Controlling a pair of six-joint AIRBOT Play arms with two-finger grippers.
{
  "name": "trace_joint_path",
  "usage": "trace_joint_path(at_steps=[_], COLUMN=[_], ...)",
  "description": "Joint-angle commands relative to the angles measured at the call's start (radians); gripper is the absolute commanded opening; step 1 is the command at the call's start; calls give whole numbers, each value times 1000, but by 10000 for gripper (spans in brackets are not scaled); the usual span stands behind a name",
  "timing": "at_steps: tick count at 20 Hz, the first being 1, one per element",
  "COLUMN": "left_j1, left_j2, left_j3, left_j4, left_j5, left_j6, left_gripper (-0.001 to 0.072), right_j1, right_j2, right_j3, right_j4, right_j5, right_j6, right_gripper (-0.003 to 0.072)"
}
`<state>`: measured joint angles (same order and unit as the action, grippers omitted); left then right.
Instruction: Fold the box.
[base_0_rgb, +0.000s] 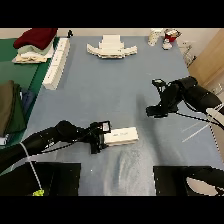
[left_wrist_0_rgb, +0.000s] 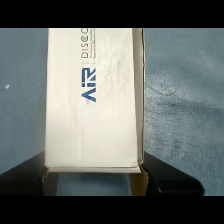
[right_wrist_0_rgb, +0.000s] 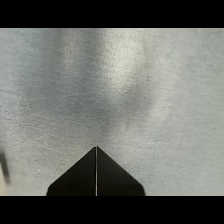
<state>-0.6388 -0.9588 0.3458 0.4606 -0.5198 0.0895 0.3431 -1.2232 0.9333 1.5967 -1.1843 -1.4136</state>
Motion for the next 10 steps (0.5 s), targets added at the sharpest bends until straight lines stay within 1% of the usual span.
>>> trace_joint_path(at_steps=[1, 2, 4, 5, 6, 7, 8, 10], left_j1=[95, 154, 305, 394, 483, 583, 676, 865], left_j2=[134, 188, 297, 346, 385, 418, 438, 448], left_j3=[1, 1, 1, 1, 1, 1, 1, 1], left_j4=[245, 365, 610, 711, 779, 824, 839, 838], left_j5=[0, -30, -132, -195, -247, -296, -332, -355], left_j6=[-441, -608, -897, -1011, -1092, -1147, -1168, -1172], left_gripper=[444, 443, 443, 444, 443, 444, 444, 444], right_j1=[-1, -1, -1, -1, -1, -1, -1, -1], right_j2=[-2, -2, -2, -2, -2, -2, -2, -2], right_j3=[1, 1, 1, 1, 1, 1, 1, 1], right_j4=[0, 0, 0, 0, 0, 0, 0, 0], right_j5=[-2, -2, -2, -2, -2, -2, -2, -2], right_j6=[1, 1, 1, 1, 1, 1, 1, 1], right_gripper=[4, 4, 4, 4, 4, 4, 4, 4])
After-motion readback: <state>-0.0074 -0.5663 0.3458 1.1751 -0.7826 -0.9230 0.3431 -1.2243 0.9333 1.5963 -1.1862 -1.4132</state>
